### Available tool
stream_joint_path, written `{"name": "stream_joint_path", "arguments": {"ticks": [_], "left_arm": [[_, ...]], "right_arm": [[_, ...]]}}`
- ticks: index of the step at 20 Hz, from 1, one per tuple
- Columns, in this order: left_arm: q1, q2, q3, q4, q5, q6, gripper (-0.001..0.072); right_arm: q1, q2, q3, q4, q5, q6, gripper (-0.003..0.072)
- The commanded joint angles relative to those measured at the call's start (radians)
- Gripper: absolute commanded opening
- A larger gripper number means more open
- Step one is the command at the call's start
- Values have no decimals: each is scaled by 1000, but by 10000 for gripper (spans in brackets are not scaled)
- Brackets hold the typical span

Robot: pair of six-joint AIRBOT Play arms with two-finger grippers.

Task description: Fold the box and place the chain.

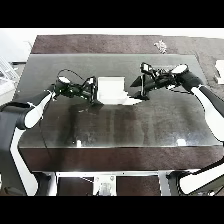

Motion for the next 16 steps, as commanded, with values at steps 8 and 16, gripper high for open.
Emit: {"name": "stream_joint_path", "arguments": {"ticks": [8, 16], "left_arm": [[0, 0, 0, 0, 0, 0, 485], [0, 0, 0, 0, 0, 0, 485]], "right_arm": [[31, -58, -19, -2, -62, -25, 679], [61, -73, -19, 1, -99, -43, 333]]}}
